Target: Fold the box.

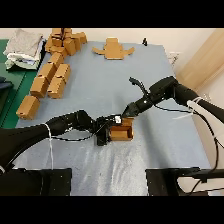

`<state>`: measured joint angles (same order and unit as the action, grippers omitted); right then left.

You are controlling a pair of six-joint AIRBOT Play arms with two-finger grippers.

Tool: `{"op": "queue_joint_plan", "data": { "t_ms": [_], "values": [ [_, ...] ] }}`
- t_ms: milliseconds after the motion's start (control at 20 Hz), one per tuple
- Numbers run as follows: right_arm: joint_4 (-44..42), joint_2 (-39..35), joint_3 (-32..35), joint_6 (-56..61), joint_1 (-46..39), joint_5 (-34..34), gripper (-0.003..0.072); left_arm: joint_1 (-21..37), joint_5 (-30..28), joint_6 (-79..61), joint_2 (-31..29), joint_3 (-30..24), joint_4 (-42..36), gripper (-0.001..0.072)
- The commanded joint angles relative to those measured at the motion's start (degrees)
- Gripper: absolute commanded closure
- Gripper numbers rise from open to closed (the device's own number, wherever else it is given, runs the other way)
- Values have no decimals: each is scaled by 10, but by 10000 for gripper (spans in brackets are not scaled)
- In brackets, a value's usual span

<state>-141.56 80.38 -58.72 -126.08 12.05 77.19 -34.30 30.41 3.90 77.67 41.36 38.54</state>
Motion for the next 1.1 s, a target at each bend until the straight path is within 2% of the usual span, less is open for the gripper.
{"op": "queue_joint_plan", "data": {
  "t_ms": [0, 250, 500, 700, 1050],
  "values": [
    [19, -59, 66, -21, 17, -39, 685, 0, 0, 0, 0, 0, 0, 230],
    [84, -137, 158, -24, 85, -147, 685, 0, 0, 0, 0, 0, 0, 230],
    [155, -176, 170, -14, 145, -241, 684, 0, 0, 0, 0, 0, 0, 230],
    [208, -175, 171, 7, 159, -242, 684, 0, 0, 0, 0, 0, 0, 230],
    [214, -175, 176, 7, 159, -254, 684, 0, 0, 0, 0, 0, 0, 230]
  ]
}}
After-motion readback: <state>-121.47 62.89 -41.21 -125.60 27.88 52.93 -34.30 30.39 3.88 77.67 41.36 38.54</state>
